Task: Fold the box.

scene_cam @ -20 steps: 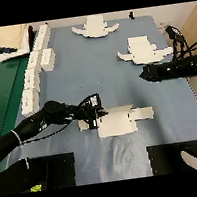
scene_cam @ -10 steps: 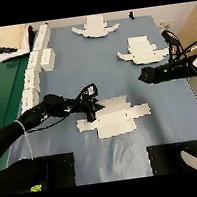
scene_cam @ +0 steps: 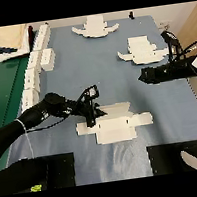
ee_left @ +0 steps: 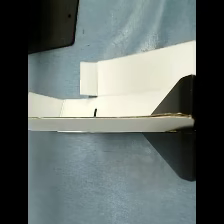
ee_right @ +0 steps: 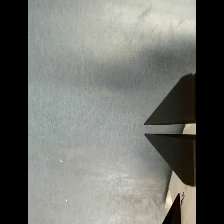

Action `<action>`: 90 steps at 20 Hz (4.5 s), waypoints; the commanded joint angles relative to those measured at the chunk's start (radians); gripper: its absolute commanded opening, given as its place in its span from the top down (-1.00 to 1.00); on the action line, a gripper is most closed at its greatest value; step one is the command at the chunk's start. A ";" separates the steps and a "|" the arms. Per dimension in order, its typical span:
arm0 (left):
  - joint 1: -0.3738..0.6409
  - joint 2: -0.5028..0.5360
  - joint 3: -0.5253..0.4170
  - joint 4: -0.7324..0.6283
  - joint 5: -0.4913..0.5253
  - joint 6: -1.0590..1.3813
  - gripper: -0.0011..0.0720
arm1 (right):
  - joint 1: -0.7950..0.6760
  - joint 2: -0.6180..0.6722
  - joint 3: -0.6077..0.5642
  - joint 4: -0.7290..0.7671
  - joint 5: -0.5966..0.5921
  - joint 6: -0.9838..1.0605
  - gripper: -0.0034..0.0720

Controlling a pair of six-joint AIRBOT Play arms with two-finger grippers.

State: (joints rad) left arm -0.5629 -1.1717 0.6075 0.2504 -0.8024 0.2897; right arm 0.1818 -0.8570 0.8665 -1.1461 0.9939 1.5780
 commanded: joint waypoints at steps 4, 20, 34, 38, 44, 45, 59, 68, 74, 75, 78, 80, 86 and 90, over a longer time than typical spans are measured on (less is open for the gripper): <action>-0.005 -0.034 -0.005 0.029 0.039 -0.014 0.93 | 0.001 0.000 0.000 -0.002 0.000 0.001 0.70; -0.097 -0.019 -0.036 0.118 0.066 -0.055 0.93 | 0.001 0.000 0.000 -0.002 0.016 0.000 0.70; -0.097 -0.019 -0.033 0.117 0.089 -0.054 0.92 | 0.001 0.016 0.000 -0.118 0.203 0.064 0.87; -0.097 -0.019 -0.019 0.118 0.090 -0.054 0.92 | 0.001 0.016 0.000 -0.119 0.203 0.064 0.88; -0.097 -0.019 -0.019 0.117 0.089 -0.054 0.92 | 0.001 0.017 -0.001 -0.121 0.233 0.064 0.87; -0.097 -0.019 -0.019 0.117 0.089 -0.054 0.92 | 0.005 0.017 -0.002 -0.119 0.266 0.064 0.88; -0.098 -0.019 -0.019 0.117 0.086 -0.054 0.92 | 0.977 0.290 -0.369 -0.241 0.152 -0.016 -0.60; -0.098 -0.019 -0.019 0.117 0.086 -0.054 0.92 | 1.154 -0.093 -0.369 -0.631 -0.080 -0.101 -0.97; -0.098 -0.019 -0.019 0.117 0.086 -0.054 0.92 | 1.154 -0.116 -0.361 -0.834 -0.063 0.227 -0.97; -0.098 -0.019 -0.019 0.117 0.086 -0.054 0.92 | 1.154 -0.086 -0.352 -0.833 -0.044 0.252 -0.97; -0.098 -0.019 -0.019 0.117 0.086 -0.054 0.92 | 1.153 0.032 -0.340 -0.850 -0.004 0.272 -0.97; -0.098 -0.019 -0.019 0.117 0.086 -0.054 0.92 | 1.152 0.089 -0.340 -0.872 0.011 0.308 -0.97; -0.098 -0.019 -0.019 0.117 0.087 -0.054 0.93 | 1.150 0.067 -0.340 -0.951 0.045 0.497 -0.97; -0.098 -0.019 -0.019 0.117 0.086 -0.054 0.92 | 1.150 0.014 -0.340 -0.941 0.057 0.552 -0.97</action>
State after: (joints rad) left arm -0.6609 -1.1912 0.5880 0.3668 -0.7162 0.2356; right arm 1.3323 -0.8177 0.5251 -2.0842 1.0412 2.0686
